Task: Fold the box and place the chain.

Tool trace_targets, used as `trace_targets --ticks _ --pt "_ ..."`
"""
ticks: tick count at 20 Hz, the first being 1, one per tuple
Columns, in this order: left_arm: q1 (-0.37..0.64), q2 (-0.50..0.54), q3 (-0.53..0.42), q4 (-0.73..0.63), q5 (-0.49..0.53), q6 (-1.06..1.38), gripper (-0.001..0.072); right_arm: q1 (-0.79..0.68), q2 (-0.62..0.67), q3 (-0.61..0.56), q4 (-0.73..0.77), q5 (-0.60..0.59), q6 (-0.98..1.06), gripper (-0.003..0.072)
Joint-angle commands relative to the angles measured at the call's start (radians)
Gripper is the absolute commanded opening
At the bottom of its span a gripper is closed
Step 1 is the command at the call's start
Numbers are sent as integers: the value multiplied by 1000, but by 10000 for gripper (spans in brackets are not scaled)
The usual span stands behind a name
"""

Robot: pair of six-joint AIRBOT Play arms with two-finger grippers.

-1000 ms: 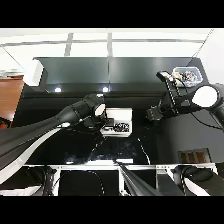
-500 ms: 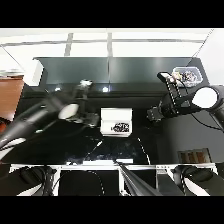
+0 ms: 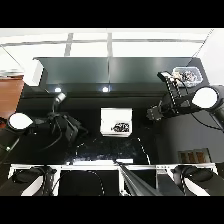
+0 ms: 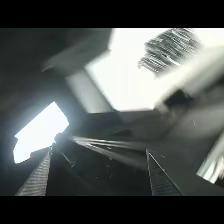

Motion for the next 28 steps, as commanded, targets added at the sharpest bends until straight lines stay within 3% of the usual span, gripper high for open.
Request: trace_targets --ticks 1,3,6,7,11,19,28 --pt "6 -37 -87 -167 44 794 711 0 1 0 0 -11 21 306" --pt "-65 -99 -60 -126 146 869 711 0 1 0 0 -21 23 306" --pt "-153 -240 27 -129 98 956 710 1 1 0 2 -19 36 306" --pt "-177 -280 45 -159 123 956 710 1 1 0 5 -14 46 306" --pt "-175 -414 102 -249 129 956 711 1 1 0 17 -13 49 306" --pt "-177 -471 167 -244 117 922 710 1 1 0 19 -13 49 306" --pt "-203 -475 172 -233 118 924 708 1 1 0 19 -26 49 306"
